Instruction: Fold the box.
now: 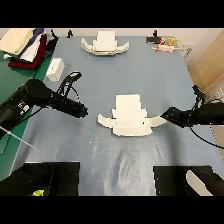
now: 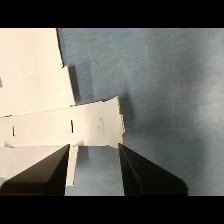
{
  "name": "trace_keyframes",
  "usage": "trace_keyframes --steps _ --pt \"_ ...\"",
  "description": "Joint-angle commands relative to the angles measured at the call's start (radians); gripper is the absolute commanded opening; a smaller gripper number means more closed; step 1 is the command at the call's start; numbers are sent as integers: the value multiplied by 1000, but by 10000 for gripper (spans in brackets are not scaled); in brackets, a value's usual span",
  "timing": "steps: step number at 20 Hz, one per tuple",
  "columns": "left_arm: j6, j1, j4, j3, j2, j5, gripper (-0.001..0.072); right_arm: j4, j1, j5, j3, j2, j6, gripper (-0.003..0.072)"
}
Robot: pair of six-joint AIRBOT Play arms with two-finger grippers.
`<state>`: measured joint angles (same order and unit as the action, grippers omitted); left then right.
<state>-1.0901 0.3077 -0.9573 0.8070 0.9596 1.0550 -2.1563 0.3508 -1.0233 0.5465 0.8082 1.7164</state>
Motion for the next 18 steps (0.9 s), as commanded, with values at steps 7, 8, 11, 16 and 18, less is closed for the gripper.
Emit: trace_keyframes --steps 7,8,11,16,18 --pt "0 0 0 0 0 0 12 39 29 -229 305 404 95 470" --pt "0 0 0 0 0 0 13 35 29 -264 319 444 123 447" --pt "0 0 0 0 0 -2 12 6 19 -309 322 522 197 446" --pt "0 0 0 0 0 -33 12 -6 -61 -302 322 573 238 370" --pt "0 1 0 0 0 -34 13 -9 -101 -285 322 574 244 267"
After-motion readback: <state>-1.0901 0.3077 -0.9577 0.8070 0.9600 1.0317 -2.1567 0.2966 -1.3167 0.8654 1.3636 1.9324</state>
